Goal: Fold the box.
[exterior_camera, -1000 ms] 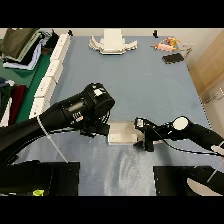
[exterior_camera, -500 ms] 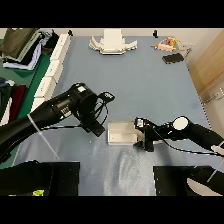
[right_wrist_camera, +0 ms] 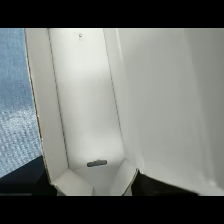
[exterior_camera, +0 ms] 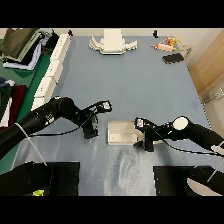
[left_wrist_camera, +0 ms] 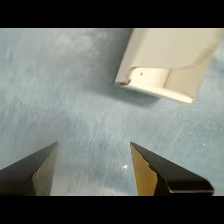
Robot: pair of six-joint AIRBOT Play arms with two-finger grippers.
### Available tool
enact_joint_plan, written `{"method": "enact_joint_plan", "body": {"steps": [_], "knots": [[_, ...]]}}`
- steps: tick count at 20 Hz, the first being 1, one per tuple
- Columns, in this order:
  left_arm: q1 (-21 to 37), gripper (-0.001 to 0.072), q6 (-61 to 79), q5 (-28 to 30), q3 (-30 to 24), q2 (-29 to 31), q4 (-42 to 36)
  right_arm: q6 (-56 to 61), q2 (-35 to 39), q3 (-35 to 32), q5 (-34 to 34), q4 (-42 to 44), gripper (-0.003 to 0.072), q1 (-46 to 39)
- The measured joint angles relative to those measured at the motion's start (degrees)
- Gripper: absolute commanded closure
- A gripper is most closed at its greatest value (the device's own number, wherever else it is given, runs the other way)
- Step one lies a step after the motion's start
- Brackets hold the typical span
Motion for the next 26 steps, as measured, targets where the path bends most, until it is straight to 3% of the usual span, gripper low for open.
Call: {"method": "enact_joint_plan", "body": {"steps": [7, 14, 26], "knots": [[0.8, -0.0003, 32.9, 7.7, -9.8, -0.5, -20.8, 0.0, 0.0, 0.0, 0.0, 0.0, 0.0183, 0.0], [0.3, -0.0003, 41.3, 11.3, -13.2, -1.0, -33.2, 0.0, 0.0, 0.0, 0.0, 0.0, 0.0183, 0.0], [-4.8, -0.0002, 42.7, 17.3, -13.6, -5.2, -38.4, 0.0, 0.0, 0.0, 0.0, 0.0, 0.0182, 0.0]]}}
